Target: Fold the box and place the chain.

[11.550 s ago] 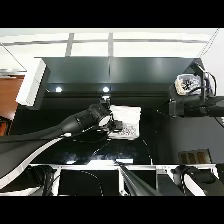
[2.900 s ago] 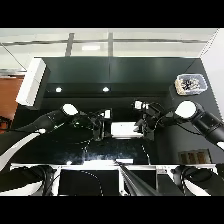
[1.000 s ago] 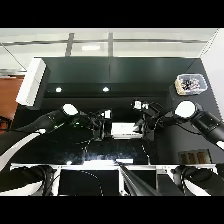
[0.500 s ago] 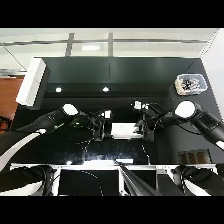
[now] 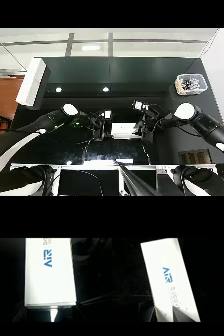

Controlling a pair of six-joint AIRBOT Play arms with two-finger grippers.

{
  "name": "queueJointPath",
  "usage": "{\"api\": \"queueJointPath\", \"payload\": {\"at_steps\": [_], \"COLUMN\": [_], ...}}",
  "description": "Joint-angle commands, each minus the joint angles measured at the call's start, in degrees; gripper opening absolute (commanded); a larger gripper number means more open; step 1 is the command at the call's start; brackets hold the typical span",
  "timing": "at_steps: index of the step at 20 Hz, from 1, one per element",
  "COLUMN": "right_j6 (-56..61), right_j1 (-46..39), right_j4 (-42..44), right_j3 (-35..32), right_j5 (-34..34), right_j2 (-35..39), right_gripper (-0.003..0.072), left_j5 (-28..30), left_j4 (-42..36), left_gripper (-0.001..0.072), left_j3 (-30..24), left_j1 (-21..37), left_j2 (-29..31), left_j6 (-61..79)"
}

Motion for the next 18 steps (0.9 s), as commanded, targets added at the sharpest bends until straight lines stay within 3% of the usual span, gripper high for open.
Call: {"api": "queueJointPath", "payload": {"at_steps": [1,3,4,5,6,10,12,18], "right_j6": [6.8,11.4,15.1,19.0,22.0,23.5,30.0,37.9], "right_j1": [-0.9,-3.0,-4.5,-5.8,-6.5,-6.7,-6.7,-6.7], "right_j4": [1.7,3.1,4.0,4.2,5.2,21.9,26.6,23.0], "right_j3": [1.4,2.4,2.6,2.5,1.7,-5.4,-6.6,-6.6], "right_j5": [1.4,4.0,5.7,6.8,7.0,3.8,3.5,-1.6], "right_j2": [1.2,1.9,1.9,1.9,1.9,0.6,-1.9,-5.4], "right_gripper": [0.0276,0.0275,0.0228,0.0055,0.0002,0.0002,0.0002,0.0005], "left_j5": [0.0,0.0,0.0,0.0,0.0,0.0,0.0,0.0], "left_j4": [0.0,0.0,0.0,0.0,0.0,0.0,0.0,0.0], "left_gripper": [0.0345,0.0345,0.0345,0.0345,0.0345,0.0345,0.0345,0.0345], "left_j3": [0.0,0.0,0.0,0.0,0.0,0.0,0.0,0.0], "left_j1": [0.0,0.0,0.0,0.0,0.0,0.0,0.0,0.0], "left_j2": [0.0,0.0,0.0,0.0,0.0,0.0,0.0,0.0], "left_j6": [0.1,0.1,0.1,0.1,0.1,0.1,0.1,0.1]}}
